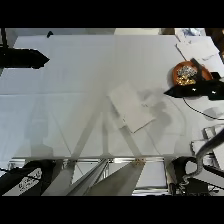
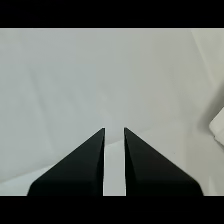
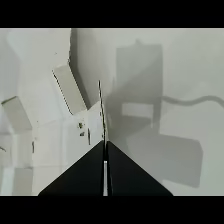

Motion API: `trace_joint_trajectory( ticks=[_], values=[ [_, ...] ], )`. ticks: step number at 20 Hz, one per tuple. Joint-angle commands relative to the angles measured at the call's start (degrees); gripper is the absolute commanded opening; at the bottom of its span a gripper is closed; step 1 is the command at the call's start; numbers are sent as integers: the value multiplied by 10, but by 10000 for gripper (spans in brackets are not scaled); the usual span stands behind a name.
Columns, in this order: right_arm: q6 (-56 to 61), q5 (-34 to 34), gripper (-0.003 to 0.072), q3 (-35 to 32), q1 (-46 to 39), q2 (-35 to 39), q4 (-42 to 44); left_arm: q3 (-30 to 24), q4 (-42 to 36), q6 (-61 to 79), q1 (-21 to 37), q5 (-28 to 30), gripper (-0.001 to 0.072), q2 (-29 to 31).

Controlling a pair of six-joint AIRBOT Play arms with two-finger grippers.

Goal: Fold the box and place the chain.

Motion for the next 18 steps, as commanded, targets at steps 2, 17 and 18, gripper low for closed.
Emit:
trace_joint_trajectory(
  ticks=[2,17,18],
  values=[
    [6,-136,8,0,137,0,83,0,0,0,0,0,137,0],
    [138,-293,204,0,299,-47,-91,0,0,0,0,0,137,0],
    [139,-292,262,0,299,-41,-91,0,0,0,0,0,137,0]
  ],
)
